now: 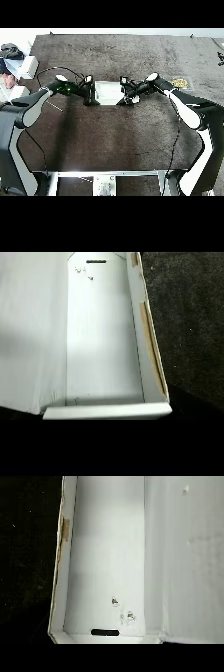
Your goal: Fold the box and place the chain.
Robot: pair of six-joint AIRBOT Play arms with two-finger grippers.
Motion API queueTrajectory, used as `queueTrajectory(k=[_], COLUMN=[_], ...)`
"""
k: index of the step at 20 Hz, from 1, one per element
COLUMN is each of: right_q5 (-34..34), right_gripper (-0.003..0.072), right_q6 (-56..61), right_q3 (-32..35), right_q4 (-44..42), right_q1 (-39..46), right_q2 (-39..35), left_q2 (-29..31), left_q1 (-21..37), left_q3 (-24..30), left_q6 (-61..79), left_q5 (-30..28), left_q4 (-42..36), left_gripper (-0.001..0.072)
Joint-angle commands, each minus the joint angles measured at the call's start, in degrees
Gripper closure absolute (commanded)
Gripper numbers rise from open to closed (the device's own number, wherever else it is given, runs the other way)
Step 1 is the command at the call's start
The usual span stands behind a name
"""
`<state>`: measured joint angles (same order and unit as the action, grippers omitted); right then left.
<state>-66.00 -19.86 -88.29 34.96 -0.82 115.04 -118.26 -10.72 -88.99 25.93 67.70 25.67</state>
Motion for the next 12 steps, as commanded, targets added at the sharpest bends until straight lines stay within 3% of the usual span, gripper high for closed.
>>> queueTrajectory(k=[1,12], right_q5=[-0.02,-0.04], right_gripper=[0.0355,0.0355], right_q6=[0.02,0.0], right_q3=[-0.02,-0.02], right_q4=[-0.04,-0.04], right_q1=[-0.07,-0.07], right_q2=[0.02,0.02], left_q2=[-0.09,-0.09], left_q1=[-0.66,-0.46], left_q3=[0.0,0.0], left_q6=[-0.46,-4.72], left_q5=[-1.03,-1.55], left_q4=[-0.42,-0.39], left_gripper=[-0.0009,0.0])
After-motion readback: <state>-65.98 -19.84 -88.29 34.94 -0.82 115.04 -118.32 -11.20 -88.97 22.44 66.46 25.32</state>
